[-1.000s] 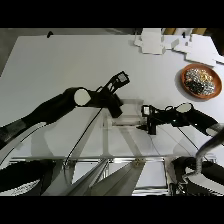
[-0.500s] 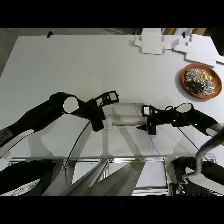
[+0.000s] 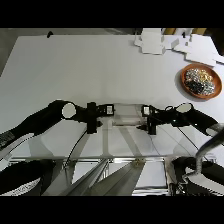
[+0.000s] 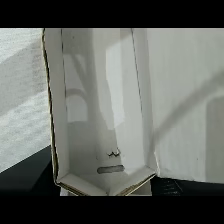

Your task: Fold the box and place the chain.

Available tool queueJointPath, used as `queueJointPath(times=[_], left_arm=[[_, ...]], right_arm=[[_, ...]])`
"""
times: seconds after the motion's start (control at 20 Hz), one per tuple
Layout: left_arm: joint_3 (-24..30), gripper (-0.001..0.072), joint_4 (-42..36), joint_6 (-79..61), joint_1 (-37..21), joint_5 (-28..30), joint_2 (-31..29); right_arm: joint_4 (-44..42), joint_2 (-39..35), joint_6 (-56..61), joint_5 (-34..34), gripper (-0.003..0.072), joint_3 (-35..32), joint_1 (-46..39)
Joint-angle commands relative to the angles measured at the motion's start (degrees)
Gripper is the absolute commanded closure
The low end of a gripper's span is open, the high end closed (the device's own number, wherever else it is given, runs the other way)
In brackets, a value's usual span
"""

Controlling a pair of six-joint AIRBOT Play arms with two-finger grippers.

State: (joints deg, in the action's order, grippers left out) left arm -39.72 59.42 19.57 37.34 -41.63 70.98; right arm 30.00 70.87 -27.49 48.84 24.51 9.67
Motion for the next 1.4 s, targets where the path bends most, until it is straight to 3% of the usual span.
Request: queueJointPath(times=[0.0,0.35,0.4,0.45,0.55,0.75,0.85,1.1,1.15,1.35], left_arm=[[0.3,0.0374,-6.3,-8.3,-0.1,6.2,0.1],[0.3,0.0382,-13.6,-11.8,0.3,5.1,3.1],[0.3,0.0396,-14.3,-11.8,0.4,4.0,3.5],[0.3,0.0462,-15.4,-11.8,0.6,2.8,3.6],[0.3,0.0469,-17.2,-11.9,1.0,2.2,4.0],[0.3,0.047,-18.8,-12.1,1.4,2.4,5.3],[0.3,0.0519,-19.1,-12.2,1.8,2.9,5.3],[0.3,0.0532,-21.4,-16.3,3.2,7.5,5.3],[0.3,0.0587,-21.7,-17.4,3.5,7.6,5.3],[0.3,0.0583,-23.0,-18.3,4.7,7.8,5.4]], right_arm=[[0.0,0.0,0.0,0.0,0.0346,0.0,0.0],[0.0,0.0,0.0,0.0,0.0346,0.0,0.0],[0.0,0.0,0.0,0.0,0.0346,0.0,0.0],[0.0,0.0,0.0,0.0,0.0346,0.0,0.0],[0.0,0.0,0.0,0.0,0.0346,0.0,0.0],[0.0,0.0,0.0,0.0,0.0346,0.0,0.0],[0.0,0.0,0.0,0.0,0.0346,0.0,0.0],[0.0,0.0,0.0,0.0,0.0346,0.0,0.0],[0.0,0.0,0.0,0.0,0.0346,0.0,0.0],[0.0,0.0,0.0,0.0,0.0346,0.0,0.0]])
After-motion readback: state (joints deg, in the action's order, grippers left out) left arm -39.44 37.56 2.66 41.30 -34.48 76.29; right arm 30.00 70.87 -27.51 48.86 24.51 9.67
